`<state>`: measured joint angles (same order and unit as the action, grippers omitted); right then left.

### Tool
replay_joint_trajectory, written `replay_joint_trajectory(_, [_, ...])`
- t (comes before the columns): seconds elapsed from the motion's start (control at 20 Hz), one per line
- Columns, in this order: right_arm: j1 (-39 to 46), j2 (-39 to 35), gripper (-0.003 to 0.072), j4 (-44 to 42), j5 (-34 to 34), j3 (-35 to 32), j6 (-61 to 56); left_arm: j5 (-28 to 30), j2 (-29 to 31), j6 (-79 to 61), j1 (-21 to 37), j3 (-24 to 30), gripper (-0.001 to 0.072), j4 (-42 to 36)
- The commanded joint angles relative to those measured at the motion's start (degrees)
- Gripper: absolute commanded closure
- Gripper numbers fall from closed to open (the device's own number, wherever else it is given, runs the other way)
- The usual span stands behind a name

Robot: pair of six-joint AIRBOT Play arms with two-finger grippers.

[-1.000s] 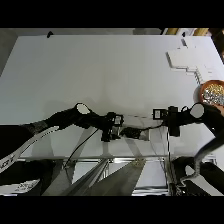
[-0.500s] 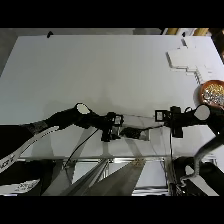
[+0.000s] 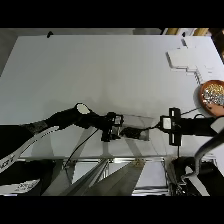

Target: Fold the box and place the chain.

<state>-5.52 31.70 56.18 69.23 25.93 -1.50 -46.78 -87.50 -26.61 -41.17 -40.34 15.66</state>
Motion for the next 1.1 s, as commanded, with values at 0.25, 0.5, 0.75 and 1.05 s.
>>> replay_joint_trajectory(0.25, [-3.72,-3.37,0.067,-25.14,2.01,0.07,-0.87,0.02,-0.02,-0.02,0.02,-0.02,0.05,0.02])
replay_joint_trajectory(0.5, [-9.18,1.07,0.067,-20.48,-7.13,0.0,-9.33,0.02,-0.02,-0.02,0.02,-0.04,0.05,0.02])
replay_joint_trajectory(0.75, [-9.53,7.65,0.0544,-20.06,-6.8,0.02,-9.22,0.02,-0.02,-0.02,0.02,-0.02,0.05,0.02])
replay_joint_trajectory(1.05, [-4.02,7.72,0.051,-9.86,-6.32,10.56,-13.42,0.02,-0.02,-0.02,0.02,-0.04,0.05,0.02])
